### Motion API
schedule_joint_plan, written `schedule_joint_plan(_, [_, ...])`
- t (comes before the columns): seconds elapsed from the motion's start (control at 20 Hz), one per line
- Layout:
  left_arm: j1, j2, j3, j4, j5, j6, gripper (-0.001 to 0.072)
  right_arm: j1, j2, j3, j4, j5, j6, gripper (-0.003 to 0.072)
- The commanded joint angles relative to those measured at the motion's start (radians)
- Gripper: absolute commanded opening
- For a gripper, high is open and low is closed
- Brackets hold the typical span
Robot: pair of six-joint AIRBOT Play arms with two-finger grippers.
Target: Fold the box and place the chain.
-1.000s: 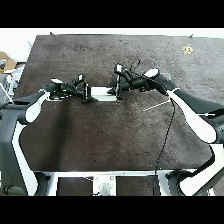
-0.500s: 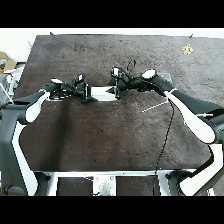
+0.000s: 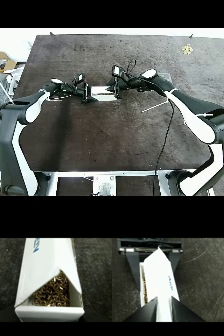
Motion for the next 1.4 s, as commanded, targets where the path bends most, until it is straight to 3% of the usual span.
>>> schedule_joint_plan(0.0, [0.001, -0.001, 0.0, 0.0, 0.0, 0.0, 0.0281, 0.001, -0.001, 0.0, -0.021, 0.019, 0.024, 0.0204])
schedule_joint_plan(0.3, [0.001, -0.001, 0.0, 0.0, 0.0, 0.0, 0.0282, 0.001, -0.011, -0.003, -0.05, 0.019, 0.05, 0.0205])
schedule_joint_plan(0.5, [0.001, -0.001, 0.0, 0.0, 0.0, 0.0, 0.0281, 0.001, -0.01, -0.001, -0.037, -0.053, 0.048, 0.0205])
schedule_joint_plan(1.2, [0.001, -0.001, 0.0, 0.0, 0.0, 0.0, 0.0282, 0.001, -0.026, -0.005, -0.043, 0.02, 0.064, 0.0204])
schedule_joint_plan(1.35, [0.001, -0.001, 0.0, 0.0, 0.0, 0.0, 0.0281, 0.001, -0.026, -0.005, -0.111, 0.046, 0.126, 0.0205])
